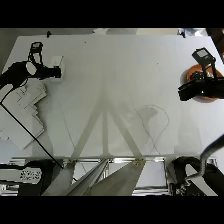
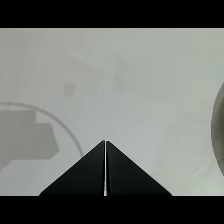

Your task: Fold the box and place the chain.

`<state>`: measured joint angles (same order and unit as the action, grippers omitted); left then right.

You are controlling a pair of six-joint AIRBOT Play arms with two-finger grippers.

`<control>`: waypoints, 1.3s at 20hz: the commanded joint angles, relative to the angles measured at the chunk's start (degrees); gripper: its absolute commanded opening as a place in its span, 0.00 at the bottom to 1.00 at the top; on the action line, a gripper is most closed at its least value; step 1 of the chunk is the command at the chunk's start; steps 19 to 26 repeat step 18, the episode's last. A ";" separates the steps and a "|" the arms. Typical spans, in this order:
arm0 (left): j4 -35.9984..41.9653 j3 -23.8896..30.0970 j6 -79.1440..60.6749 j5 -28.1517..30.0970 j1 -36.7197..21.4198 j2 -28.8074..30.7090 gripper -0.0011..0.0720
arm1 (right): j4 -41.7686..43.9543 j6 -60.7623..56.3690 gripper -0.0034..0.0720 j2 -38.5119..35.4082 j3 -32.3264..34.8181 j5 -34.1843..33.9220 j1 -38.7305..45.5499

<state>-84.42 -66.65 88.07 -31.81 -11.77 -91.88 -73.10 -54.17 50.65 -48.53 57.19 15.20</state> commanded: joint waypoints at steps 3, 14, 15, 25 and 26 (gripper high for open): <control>0.81 -0.02 0.44 -5.60 0.02 3.93 0.94 | 0.00 0.00 0.06 -0.04 -0.02 0.00 0.04; 12.44 -0.02 -9.60 -4.96 4.87 28.28 0.97 | 0.00 0.00 0.06 -0.04 -0.02 0.00 0.04; 12.48 -0.02 -10.01 -3.87 5.49 30.51 0.97 | 0.00 0.00 0.06 -0.04 -0.02 0.00 0.04; 12.98 -0.02 -10.10 -0.55 7.13 36.50 0.97 | 0.00 0.00 0.06 -0.04 -0.02 0.00 0.04; 12.98 -0.02 -10.10 -0.55 7.13 36.50 0.97 | 0.00 0.00 0.06 -0.04 -0.02 0.00 0.04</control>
